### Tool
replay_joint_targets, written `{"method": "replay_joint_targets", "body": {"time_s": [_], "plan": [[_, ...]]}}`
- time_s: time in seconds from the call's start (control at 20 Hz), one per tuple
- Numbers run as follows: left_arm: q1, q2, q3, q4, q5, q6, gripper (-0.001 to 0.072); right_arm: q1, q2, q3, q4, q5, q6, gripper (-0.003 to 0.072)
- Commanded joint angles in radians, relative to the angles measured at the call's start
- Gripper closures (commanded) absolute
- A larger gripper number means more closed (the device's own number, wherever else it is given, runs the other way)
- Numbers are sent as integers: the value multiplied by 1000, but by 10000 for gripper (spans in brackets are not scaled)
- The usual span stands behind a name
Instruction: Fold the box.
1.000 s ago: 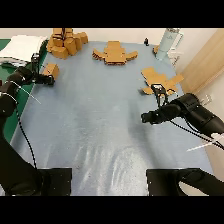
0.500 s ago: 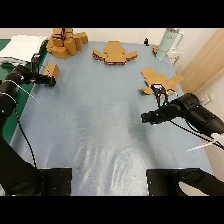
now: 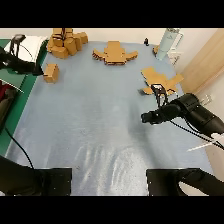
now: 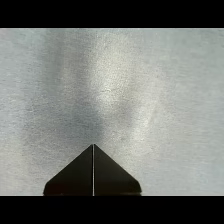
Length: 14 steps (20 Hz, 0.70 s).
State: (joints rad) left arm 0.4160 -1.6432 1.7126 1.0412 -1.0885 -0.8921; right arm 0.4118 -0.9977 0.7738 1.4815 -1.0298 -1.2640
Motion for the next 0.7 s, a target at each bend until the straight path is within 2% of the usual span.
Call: {"method": "replay_joint_targets", "body": {"time_s": [0.0, 0.05, 0.1, 0.25, 0.35, 0.5, 0.65], "plan": [[-36, 133, 8, -90, -130, -48, 241, 0, 0, 1, 0, 0, 0, 679], [-60, 162, 8, -109, -171, -48, 553, 0, 0, 1, 0, 0, 0, 679], [-90, 186, 7, -126, -208, -51, 697, 0, 0, 1, 0, 0, 0, 679], [-217, 217, 6, -159, -317, -98, 699, 0, 0, 1, 0, 0, 0, 679], [-340, 225, -19, -158, -333, -133, 700, 0, 0, 1, 0, 0, 0, 679], [-536, 245, -138, -100, -249, -193, 701, 0, 0, 1, 0, 0, 0, 679], [-692, 288, -322, 31, -139, -309, 701, 0, 0, 1, 0, 0, 0, 679]]}}
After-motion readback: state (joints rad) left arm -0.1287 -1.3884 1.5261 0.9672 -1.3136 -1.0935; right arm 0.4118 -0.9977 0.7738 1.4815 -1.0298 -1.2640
